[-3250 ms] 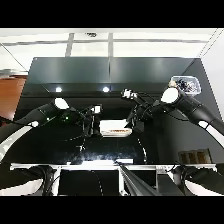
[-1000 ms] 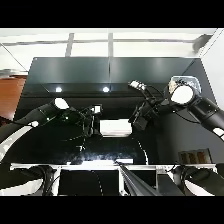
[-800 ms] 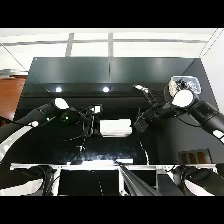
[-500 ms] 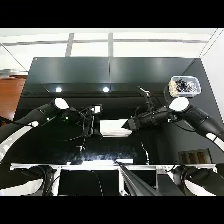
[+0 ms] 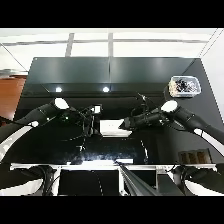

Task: Fold the box and place the chain.

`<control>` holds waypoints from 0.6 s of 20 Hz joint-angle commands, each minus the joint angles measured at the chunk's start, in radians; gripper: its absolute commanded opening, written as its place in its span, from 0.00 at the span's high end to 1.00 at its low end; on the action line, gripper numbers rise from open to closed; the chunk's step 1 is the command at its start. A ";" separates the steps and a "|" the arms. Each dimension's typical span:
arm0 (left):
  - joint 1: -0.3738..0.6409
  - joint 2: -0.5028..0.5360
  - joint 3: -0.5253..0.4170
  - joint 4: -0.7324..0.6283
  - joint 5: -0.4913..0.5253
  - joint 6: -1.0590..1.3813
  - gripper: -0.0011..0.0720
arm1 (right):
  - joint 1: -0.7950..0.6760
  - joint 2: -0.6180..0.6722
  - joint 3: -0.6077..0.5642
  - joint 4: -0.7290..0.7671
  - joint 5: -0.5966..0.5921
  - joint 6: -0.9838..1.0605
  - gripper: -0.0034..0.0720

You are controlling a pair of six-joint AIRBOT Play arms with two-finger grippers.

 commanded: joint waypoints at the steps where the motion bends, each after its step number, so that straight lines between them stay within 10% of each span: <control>1: 0.000 0.000 0.000 0.000 0.000 -0.002 0.29 | 0.001 -0.038 -0.002 -0.011 -0.022 0.000 0.92; 12: 0.000 0.000 0.000 0.000 0.000 -0.002 0.29 | 0.000 -0.035 -0.001 -0.013 -0.011 -0.001 0.92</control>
